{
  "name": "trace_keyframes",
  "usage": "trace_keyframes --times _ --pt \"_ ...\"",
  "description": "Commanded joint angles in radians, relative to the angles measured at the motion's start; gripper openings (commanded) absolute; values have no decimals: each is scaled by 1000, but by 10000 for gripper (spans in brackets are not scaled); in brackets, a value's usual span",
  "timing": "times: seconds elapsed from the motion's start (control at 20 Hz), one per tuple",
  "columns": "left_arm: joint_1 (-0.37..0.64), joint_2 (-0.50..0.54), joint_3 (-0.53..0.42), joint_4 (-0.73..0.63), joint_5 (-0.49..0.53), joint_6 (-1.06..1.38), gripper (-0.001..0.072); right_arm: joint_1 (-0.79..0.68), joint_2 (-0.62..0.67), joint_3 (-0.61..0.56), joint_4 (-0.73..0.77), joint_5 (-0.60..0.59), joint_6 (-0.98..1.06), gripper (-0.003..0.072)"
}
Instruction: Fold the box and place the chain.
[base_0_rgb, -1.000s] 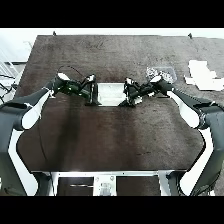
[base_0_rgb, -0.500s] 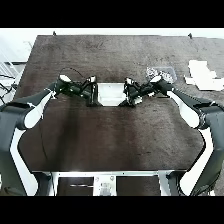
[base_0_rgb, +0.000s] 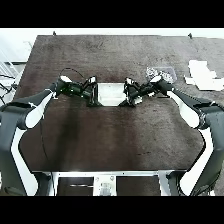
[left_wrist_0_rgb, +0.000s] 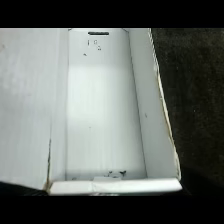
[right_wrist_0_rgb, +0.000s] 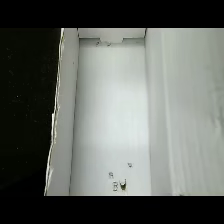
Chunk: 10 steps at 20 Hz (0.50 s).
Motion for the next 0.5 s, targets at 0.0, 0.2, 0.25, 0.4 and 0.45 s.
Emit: trace_keyframes --times 0.0,0.2,0.25,0.4,0.45 --pt "0 -9 1 -11 10 8 655 1 0 0 0 0 0 583" --pt "0 -9 1 -10 6 28 652 1 0 0 0 0 0 583" --pt "0 -9 1 -10 5 29 649 1 0 0 0 0 0 583" --pt "0 -9 1 -10 5 29 649 1 0 0 0 0 0 583" --pt "-1 -9 1 -10 5 30 649 1 0 0 0 0 0 583"
